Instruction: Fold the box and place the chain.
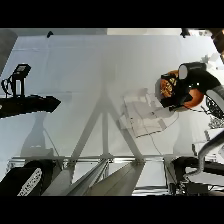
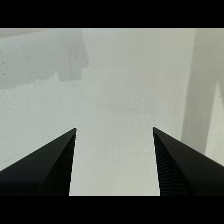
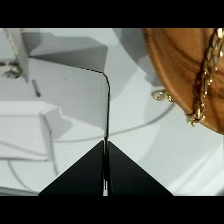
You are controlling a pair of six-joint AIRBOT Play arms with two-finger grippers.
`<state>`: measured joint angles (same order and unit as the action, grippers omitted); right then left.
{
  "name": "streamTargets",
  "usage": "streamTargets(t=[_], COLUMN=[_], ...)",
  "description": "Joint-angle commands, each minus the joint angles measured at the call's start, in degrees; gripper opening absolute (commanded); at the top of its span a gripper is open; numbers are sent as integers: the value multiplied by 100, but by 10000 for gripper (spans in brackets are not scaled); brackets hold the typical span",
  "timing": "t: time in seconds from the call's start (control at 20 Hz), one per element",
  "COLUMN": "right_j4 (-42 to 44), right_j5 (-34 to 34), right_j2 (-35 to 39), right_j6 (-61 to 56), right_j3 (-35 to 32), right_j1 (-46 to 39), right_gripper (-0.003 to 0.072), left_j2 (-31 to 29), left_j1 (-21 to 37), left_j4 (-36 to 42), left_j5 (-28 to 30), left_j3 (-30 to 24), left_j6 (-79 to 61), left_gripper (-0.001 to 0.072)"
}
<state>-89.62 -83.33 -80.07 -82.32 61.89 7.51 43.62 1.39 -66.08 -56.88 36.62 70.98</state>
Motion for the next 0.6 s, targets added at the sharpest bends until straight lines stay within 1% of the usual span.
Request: streamTargets(t=[0.0,0.1,0.2,0.3,0.4,0.5,0.55], right_j4=[444,741,1410,1912,2420,3239,3512], right_j5=[459,669,1102,1615,2188,3104,3552], right_j2=[710,1147,1604,2085,2524,2973,3176], right_j6=[501,789,1051,1091,1088,1187,1224], right_j3=[-2,-24,-275,-933,-1851,-2787,-3187], right_j1=[4,4,4,4,4,48,149], right_gripper=[5,4,3,3,3,3,3], left_j2=[2,2,4,4,4,2,2], left_j1=[-4,-4,-4,-4,-4,-4,-4], left_j4=[0,0,-2,-2,0,0,0], left_j5=[2,2,0,0,2,2,2], left_j3=[4,4,4,4,4,4,4], left_j6=[-2,-2,-2,-2,-2,-2,-2], left_gripper=[517,517,517,517,517,517,517])
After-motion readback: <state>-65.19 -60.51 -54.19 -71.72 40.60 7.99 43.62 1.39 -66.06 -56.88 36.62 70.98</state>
